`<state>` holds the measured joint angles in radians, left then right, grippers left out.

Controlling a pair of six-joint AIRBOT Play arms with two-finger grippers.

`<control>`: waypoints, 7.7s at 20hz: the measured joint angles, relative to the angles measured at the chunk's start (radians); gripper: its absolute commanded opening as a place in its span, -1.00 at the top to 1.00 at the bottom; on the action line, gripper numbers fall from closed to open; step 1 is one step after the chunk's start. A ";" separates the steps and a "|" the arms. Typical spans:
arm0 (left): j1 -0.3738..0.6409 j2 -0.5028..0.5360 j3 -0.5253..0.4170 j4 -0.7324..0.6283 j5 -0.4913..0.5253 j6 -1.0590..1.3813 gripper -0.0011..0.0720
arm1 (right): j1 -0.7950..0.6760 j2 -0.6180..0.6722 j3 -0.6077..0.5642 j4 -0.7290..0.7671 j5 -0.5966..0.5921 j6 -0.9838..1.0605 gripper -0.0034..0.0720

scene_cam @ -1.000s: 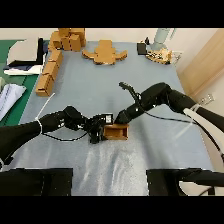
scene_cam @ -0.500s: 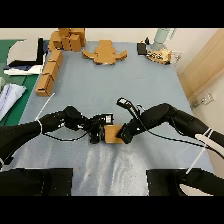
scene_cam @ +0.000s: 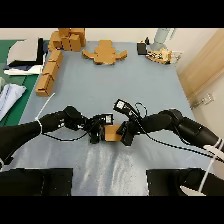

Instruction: Fold the box.

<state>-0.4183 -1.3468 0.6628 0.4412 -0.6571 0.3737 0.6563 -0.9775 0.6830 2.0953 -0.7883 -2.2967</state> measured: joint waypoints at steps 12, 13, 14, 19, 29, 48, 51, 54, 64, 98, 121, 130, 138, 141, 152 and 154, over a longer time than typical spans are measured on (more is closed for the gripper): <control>0.000 0.000 0.000 0.000 0.000 0.000 -0.45 | 0.229 0.185 -0.209 -0.520 0.306 0.165 -0.18; 0.000 0.000 0.000 0.000 0.000 0.000 -0.45 | 0.233 0.176 -0.214 -0.539 0.320 0.170 -0.34; 0.000 0.000 0.000 0.000 0.000 0.000 -0.45 | 0.235 0.166 -0.217 -0.554 0.335 0.174 -0.39; 0.000 0.000 0.000 0.000 0.000 0.000 -0.45 | 0.245 0.125 -0.222 -0.586 0.380 0.180 -0.39; 0.000 0.000 0.000 0.000 0.000 0.000 -0.45 | 0.283 0.083 -0.224 -0.644 0.405 0.184 -0.39; 0.000 0.000 0.000 0.000 0.000 0.000 -0.45 | 0.359 0.057 -0.224 -0.960 0.392 0.382 0.01; 0.000 0.000 0.000 0.000 0.000 0.000 -0.45 | 0.359 0.056 -0.224 -0.967 0.392 0.386 0.05; 0.000 0.000 0.000 0.000 0.000 0.000 -0.45 | 0.359 0.056 -0.224 -0.970 0.391 0.388 0.11; 0.000 0.000 0.000 0.000 0.002 -0.001 -0.45 | 0.359 0.079 -0.208 -0.974 0.386 0.389 0.11; 0.000 0.000 0.000 0.000 0.000 0.000 -0.45 | 0.356 0.115 -0.207 -1.020 0.406 0.399 0.31; 0.000 0.000 0.000 0.000 0.000 0.000 -0.45 | 0.352 0.083 -0.209 -0.863 0.389 0.415 0.34; 0.000 0.000 0.000 0.000 0.000 0.000 -0.45 | 0.354 0.139 -0.208 -0.798 0.363 0.415 0.32; 0.000 0.000 0.000 0.000 0.000 0.000 -0.45 | 0.346 0.310 -0.210 -0.328 0.165 0.677 0.91; 0.000 0.000 0.000 0.000 0.000 0.000 -0.45 | 0.274 0.306 -0.201 -0.174 0.080 0.725 0.91; 0.000 0.000 0.000 0.000 0.000 0.000 -0.45 | -0.430 -0.192 -0.006 0.586 -0.505 0.013 0.88; 0.000 0.000 0.000 0.000 0.000 0.000 -0.45 | -0.488 -0.281 0.006 0.681 -0.593 -0.040 0.75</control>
<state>-0.4183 -1.3468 0.6628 0.4412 -0.6567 0.3737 0.1688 -1.2583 0.6891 2.7758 -1.3815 -2.3371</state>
